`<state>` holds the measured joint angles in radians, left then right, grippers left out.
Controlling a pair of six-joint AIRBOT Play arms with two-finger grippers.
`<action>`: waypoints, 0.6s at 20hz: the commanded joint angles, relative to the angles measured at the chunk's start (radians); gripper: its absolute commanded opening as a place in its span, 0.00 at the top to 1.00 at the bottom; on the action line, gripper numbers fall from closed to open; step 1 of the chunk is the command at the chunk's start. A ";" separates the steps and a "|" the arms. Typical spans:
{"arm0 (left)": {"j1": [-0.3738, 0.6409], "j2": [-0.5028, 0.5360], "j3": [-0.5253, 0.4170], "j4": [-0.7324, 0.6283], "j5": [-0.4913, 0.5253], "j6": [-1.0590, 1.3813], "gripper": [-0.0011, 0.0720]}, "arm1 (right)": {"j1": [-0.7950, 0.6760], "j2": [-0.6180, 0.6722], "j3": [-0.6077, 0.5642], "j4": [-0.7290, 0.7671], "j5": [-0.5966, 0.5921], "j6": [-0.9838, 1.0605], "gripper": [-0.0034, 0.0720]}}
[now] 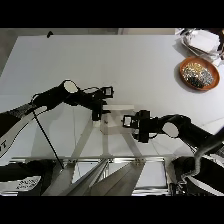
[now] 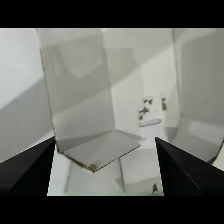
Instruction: Fold the box and place the chain.
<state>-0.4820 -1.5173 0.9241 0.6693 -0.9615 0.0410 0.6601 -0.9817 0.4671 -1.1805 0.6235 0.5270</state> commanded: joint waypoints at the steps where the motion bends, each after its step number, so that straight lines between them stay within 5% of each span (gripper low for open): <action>1: 0.000 0.000 0.000 0.000 0.000 0.000 0.97 | -0.009 0.005 -0.005 0.039 -0.075 -0.006 0.03; 12: 0.000 0.000 0.000 0.000 0.000 0.000 0.97 | -0.101 0.005 0.031 0.136 -0.092 -0.151 0.03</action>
<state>-0.4820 -1.5173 0.9241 0.6697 -0.9611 0.0414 0.5797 -0.9771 0.4950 -1.0916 0.5468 0.4347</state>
